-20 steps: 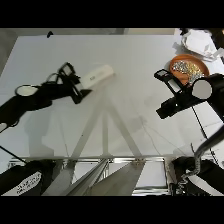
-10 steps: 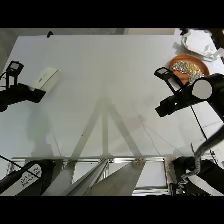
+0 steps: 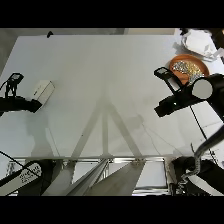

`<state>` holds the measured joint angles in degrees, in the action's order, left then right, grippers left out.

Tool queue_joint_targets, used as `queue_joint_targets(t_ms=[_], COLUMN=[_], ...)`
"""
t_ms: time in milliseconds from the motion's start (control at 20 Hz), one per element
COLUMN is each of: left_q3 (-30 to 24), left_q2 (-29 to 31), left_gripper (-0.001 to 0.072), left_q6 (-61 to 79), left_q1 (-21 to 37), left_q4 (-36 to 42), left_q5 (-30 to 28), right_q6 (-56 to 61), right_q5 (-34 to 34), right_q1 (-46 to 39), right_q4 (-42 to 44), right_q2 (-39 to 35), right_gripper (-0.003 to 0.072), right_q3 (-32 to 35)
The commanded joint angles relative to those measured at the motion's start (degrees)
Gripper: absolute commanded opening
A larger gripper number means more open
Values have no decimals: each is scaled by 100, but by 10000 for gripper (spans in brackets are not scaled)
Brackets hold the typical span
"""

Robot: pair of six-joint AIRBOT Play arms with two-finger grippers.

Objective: Fold the box and place the chain.

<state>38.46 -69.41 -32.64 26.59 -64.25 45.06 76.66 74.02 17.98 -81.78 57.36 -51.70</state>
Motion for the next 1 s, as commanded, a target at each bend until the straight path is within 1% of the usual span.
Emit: queue_joint_targets(t_ms=[0, 50, 100, 200, 300, 700, 800, 950], left_q3=[0, 0, 0, 0, 0, 0, 0, 0], left_q2=[-81, -76, -76, -59, 79, 1327, 1482, 1497], left_gripper=[522, 608, 712, 706, 707, 707, 707, 707], left_q6=[-39, -39, -39, -39, -33, 160, 157, 155], left_q1=[20, 20, 17, 17, 17, 9, 9, 9], left_q4=[-144, -142, -140, -142, -142, -138, -136, -136], left_q5=[208, 210, 214, 240, 214, 15, 15, 17], right_q6=[0, 0, 0, 0, 0, 0, 0, 0], right_q5=[4, 2, 2, 2, 4, 4, 2, 2], right_q1=[0, -2, -2, 0, -2, -2, 0, -2], right_q4=[13, 13, 13, 13, 13, 13, 13, 13], right_q2=[2, 2, 2, 2, 2, 2, 2, 2], right_gripper=[20, 20, 20, 20, 20, 20, 20, 20], right_q3=[-7, -7, -7, -7, -7, -7, -7, -7])
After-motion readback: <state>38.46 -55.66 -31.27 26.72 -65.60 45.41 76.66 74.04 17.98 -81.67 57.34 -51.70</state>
